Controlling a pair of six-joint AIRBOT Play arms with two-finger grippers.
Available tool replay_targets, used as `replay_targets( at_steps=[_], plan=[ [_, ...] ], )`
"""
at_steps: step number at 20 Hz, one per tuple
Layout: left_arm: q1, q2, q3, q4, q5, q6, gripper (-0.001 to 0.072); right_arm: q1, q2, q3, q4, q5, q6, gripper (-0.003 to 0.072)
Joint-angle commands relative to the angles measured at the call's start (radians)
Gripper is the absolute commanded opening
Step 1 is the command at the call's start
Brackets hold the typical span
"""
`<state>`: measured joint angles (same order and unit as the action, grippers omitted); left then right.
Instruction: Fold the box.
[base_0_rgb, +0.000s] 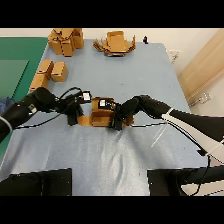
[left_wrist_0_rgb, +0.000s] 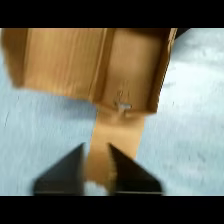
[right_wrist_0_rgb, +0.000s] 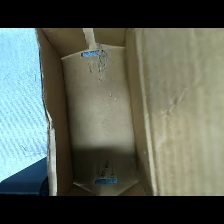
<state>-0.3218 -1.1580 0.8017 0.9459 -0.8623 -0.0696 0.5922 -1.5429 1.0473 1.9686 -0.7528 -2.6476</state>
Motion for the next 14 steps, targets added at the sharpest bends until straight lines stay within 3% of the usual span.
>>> replay_targets(
  at_steps=[1, 6, 11, 14],
  plan=[
    [0.102, 0.063, -0.002, 0.166, -0.102, -0.226, 0.0017, 0.000, 0.000, 0.001, -0.002, 0.000, 0.000, 0.0613],
    [0.303, -0.013, -0.066, -0.027, -0.164, -0.493, 0.0016, 0.000, 0.000, 0.001, -0.001, 0.008, 0.000, 0.0612],
    [0.244, -0.217, -0.077, -0.319, -0.177, -0.502, 0.0016, 0.000, 0.000, 0.001, 0.003, 0.011, 0.000, 0.0612],
    [0.178, -0.279, -0.075, -0.319, -0.104, -0.495, 0.0017, 0.000, 0.000, 0.001, 0.002, 0.011, -0.001, 0.0612]
  ],
)
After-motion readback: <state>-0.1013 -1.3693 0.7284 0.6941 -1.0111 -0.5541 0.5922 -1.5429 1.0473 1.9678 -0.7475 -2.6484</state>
